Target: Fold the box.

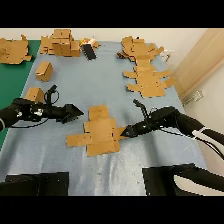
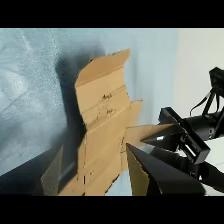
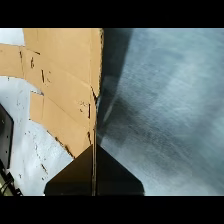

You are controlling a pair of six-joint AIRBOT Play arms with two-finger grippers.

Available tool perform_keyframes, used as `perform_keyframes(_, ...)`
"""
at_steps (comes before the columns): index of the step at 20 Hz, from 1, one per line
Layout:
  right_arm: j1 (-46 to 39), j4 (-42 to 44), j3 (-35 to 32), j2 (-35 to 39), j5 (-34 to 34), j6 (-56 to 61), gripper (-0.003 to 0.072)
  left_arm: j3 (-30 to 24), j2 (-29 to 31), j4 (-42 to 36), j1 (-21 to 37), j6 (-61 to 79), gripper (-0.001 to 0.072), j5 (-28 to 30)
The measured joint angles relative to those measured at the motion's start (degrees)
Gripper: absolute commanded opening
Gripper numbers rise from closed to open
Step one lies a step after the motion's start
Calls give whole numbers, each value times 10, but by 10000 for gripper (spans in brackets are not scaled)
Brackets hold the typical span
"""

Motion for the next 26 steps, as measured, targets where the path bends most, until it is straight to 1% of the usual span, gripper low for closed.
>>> perform_keyframes(7, 15, 25, -11, 3, 19, -72, 2, 57, -87, -23, -40, 8, 587, -5)
perform_keyframes(12, 17, 29, -12, 3, 21, -93, 2, 69, -116, -38, -59, 15, 587, -12)
perform_keyframes(15, 17, 29, -12, 3, 24, -98, 2, 73, -122, -53, -72, 39, 586, -34)
perform_keyframes(16, 17, 29, -12, 3, 24, -99, 3, 75, -123, -53, -75, 44, 526, -45)
perform_keyframes(17, 17, 29, -12, 3, 25, -100, 3, 76, -125, -51, -76, 49, 419, -54)
perform_keyframes(18, 17, 29, -12, 3, 25, -100, 2, 78, -127, -49, -77, 54, 409, -63)
perform_keyframes(22, 17, 30, -12, 3, 25, -101, 2, 80, -136, -40, -80, 71, 407, -94)
perform_keyframes(24, 17, 30, -12, 3, 26, -101, 3, 81, -139, -30, -80, 75, 283, -105)
perform_keyframes(26, 17, 30, -12, 3, 26, -101, 2, 81, -140, -21, -80, 79, 283, -110)
